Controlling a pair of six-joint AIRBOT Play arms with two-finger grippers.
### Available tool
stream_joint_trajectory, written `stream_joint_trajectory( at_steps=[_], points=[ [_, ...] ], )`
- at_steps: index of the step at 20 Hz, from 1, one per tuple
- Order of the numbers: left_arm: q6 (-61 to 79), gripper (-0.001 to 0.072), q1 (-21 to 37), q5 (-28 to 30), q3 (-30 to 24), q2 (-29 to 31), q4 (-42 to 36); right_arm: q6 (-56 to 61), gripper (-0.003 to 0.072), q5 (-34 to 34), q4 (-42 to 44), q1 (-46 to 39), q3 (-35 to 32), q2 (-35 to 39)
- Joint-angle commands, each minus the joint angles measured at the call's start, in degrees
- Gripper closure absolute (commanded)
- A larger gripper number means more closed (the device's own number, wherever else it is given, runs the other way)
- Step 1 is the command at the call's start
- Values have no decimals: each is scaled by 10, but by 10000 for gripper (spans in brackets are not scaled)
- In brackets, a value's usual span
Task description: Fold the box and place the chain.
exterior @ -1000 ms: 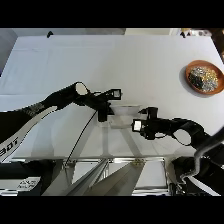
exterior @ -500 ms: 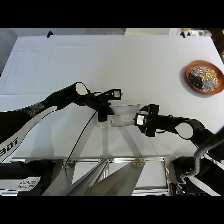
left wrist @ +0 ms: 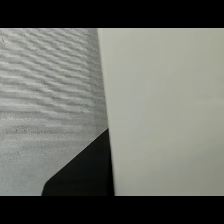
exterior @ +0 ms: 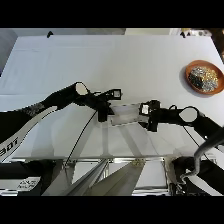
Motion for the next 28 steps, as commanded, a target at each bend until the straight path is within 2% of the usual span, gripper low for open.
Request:
stream_joint_trajectory(
  at_steps=[1,7,12,17,28],
  points=[
    [0,699,0,0,0,0,0,-76,-18,17,64,-10,6,-27],
    [0,699,0,0,0,0,0,-83,-18,59,63,-54,31,-62],
    [0,699,0,0,0,0,0,-109,-18,61,66,-54,32,-79],
    [0,699,0,0,0,0,0,-157,-17,68,111,-54,33,-108],
    [0,699,0,0,0,0,0,-153,-2,112,113,-54,37,-127]
  ],
)
